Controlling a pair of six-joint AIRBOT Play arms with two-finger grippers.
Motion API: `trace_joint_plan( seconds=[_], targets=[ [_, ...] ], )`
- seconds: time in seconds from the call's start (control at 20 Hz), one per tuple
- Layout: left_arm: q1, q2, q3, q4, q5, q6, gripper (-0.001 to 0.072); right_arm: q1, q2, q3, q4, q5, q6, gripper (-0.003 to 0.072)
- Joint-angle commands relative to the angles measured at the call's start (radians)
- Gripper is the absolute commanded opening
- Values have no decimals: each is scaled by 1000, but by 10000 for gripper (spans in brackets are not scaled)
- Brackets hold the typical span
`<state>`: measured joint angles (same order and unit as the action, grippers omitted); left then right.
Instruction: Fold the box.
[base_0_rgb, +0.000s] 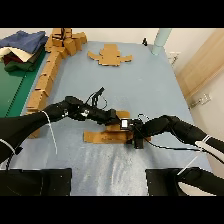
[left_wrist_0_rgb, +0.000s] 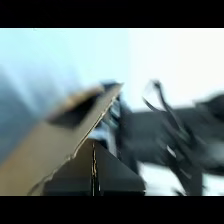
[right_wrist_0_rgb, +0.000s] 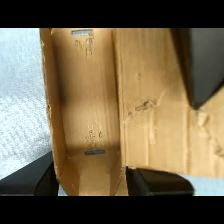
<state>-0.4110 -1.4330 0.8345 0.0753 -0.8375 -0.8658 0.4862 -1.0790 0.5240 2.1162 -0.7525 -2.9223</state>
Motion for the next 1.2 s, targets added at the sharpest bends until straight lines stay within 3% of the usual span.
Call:
trace_joint_plan(
  seconds=[0.0, 0.2, 0.55, 0.7, 0.85, 1.0, 1.15],
  targets=[
    [-57, 3, -9, 167, 257, -207, 9, 0, 0, 0, 0, 0, 0, 510],
    [-57, 3, -9, 479, 214, -538, 9, 0, 0, 0, 0, 0, 1, 510],
    [-61, 16, 2, 490, 194, -511, 9, 0, 0, 0, 0, 0, 1, 510],
    [-57, 114, 11, 496, 218, -367, 9, 0, 0, 0, 0, 0, 0, 510],
    [-31, 248, 10, 596, 215, -282, 10, 0, 0, 0, 0, 0, 0, 510],
    [-24, 349, 9, 700, 147, -108, 10, 0, 0, 0, 0, 0, 0, 510],
    [-54, 442, -43, 706, 94, 70, 8, 0, 0, 0, 0, 0, 1, 510]
  ],
)
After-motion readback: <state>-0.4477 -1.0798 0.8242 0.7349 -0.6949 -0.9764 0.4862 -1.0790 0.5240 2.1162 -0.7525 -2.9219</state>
